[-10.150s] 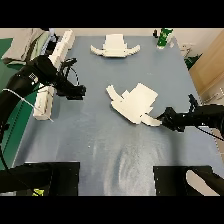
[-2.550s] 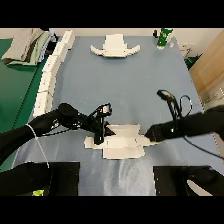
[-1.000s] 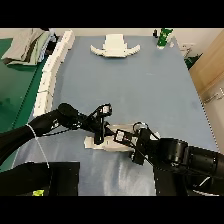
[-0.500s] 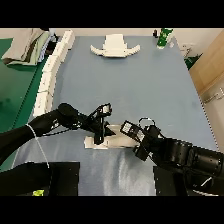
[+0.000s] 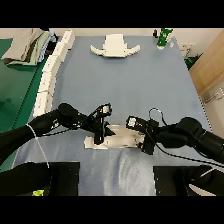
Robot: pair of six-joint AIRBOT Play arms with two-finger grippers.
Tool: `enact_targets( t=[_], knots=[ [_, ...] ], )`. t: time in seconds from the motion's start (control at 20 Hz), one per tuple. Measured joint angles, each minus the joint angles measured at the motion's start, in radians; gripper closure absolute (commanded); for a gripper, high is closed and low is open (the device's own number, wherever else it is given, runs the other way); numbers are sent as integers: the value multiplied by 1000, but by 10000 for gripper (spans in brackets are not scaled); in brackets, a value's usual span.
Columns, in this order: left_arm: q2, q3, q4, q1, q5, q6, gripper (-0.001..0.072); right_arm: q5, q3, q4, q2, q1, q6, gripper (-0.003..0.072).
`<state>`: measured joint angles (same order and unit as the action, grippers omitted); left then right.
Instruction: Fold the box.
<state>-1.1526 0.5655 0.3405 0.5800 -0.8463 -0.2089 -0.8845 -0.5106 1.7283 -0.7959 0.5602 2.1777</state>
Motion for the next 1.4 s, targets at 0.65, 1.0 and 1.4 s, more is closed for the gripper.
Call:
enact_targets(
  t=[0.65, 1.0, 1.4],
  knots=[
    [0, 0, 0, 0, 0, 0, 697, 28, 22, 316, -165, -196, 627, -28],
    [0, 0, 0, 0, 0, 0, 697, 36, 35, 362, -168, -218, 679, -19],
    [0, 0, 0, 0, 0, 0, 697, 39, 63, 479, -192, -269, 813, -19]
  ],
)
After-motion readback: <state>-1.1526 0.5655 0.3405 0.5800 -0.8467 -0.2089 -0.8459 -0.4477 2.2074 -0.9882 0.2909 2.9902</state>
